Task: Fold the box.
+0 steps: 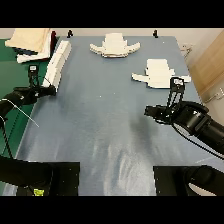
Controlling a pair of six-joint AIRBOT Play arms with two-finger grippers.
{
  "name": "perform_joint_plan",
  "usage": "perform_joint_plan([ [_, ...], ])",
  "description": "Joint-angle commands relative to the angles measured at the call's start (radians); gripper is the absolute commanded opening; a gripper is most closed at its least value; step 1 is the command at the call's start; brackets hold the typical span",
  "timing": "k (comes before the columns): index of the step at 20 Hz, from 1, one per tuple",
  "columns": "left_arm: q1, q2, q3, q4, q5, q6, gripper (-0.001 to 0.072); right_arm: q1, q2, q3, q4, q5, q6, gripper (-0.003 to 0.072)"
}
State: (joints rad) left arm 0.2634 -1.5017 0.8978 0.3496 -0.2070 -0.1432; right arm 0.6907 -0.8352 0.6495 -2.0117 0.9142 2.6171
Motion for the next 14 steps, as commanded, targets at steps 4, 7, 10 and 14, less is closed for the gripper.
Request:
perform_joint_plan([
  [4, 0.027, -0.008, 0.086, 0.452, -0.147, -0.435, 0.0351, 0.001, 0.000, 0.001, 0.003, 0.000, 0.000, 0.0003],
  [7, 0.052, -0.028, 0.177, 0.729, -0.286, -0.717, 0.0449, 0.001, 0.000, 0.001, 0.003, -0.003, 0.000, 0.0003],
  [10, 0.050, -0.065, 0.267, 0.758, -0.360, -0.748, 0.0449, 0.001, 0.000, 0.001, 0.003, -0.013, 0.000, 0.0003],
  [14, 0.005, -0.159, 0.376, 0.757, -0.380, -0.766, 0.0449, 0.001, 0.000, 0.001, 0.003, -0.014, 0.000, 0.0002],
])
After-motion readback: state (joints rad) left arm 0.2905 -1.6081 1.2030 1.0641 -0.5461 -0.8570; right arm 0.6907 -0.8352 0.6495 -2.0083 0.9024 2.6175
